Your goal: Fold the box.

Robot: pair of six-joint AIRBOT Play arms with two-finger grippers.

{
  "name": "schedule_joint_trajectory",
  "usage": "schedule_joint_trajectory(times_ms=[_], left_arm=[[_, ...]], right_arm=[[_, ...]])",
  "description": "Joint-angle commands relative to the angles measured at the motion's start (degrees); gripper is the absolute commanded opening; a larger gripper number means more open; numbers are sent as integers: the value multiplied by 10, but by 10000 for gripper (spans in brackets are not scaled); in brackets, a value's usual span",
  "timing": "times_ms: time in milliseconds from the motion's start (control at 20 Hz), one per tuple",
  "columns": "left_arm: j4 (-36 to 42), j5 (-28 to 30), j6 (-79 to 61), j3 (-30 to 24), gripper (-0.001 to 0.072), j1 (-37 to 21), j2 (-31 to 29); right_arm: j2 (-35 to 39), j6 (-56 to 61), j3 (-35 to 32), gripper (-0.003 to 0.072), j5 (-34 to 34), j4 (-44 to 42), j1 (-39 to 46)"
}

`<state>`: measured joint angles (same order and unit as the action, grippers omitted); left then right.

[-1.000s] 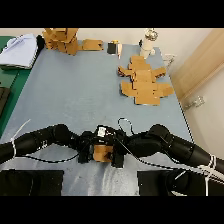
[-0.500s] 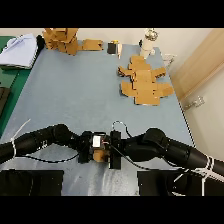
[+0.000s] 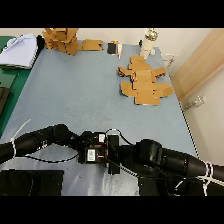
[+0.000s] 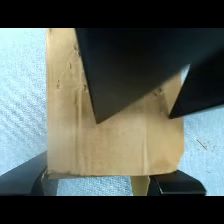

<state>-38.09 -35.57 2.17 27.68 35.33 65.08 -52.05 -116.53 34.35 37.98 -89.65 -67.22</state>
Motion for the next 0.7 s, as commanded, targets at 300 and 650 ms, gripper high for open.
schedule_joint_trajectory(times_ms=[300,650], left_arm=[[0,0,0,0,526,0,0],[0,0,0,0,527,0,0]], right_arm=[[-10,174,-10,455,-6,206,-68],[-11,187,-10,421,11,213,-78]])
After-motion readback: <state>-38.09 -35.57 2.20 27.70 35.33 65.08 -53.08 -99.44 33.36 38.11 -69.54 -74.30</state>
